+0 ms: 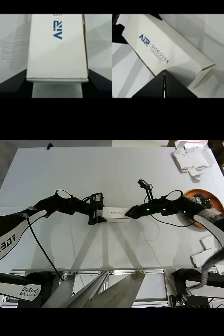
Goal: Fold the box and place the chain.
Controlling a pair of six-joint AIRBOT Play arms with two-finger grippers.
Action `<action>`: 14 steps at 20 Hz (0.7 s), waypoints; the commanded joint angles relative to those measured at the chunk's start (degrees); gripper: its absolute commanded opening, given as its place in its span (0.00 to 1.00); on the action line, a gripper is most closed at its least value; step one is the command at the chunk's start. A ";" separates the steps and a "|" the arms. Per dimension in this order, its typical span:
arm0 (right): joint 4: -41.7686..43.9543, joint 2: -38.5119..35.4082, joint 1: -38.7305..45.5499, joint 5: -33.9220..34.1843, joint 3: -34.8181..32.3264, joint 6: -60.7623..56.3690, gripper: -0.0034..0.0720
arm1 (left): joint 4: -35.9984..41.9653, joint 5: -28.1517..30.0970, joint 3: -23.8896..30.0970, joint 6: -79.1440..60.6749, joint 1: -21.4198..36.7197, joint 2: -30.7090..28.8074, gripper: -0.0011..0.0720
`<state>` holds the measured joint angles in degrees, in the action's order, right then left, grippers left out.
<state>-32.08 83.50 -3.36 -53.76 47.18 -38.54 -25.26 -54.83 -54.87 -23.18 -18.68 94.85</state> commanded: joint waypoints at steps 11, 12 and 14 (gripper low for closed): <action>-26.56 -33.81 0.04 0.13 0.33 -16.68 0.06 | -0.07 0.15 0.00 0.09 0.02 0.02 0.37; -33.20 -36.11 0.04 -0.85 0.33 -21.27 0.06 | -0.07 0.15 0.00 0.09 0.02 0.02 0.37; -46.18 -38.93 0.04 -2.89 0.33 -30.18 0.06 | -0.07 0.17 0.00 0.09 0.02 0.02 0.37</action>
<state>-59.42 50.22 -3.33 -54.15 47.46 -56.25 -25.28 -54.68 -54.87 -23.03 -18.65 94.85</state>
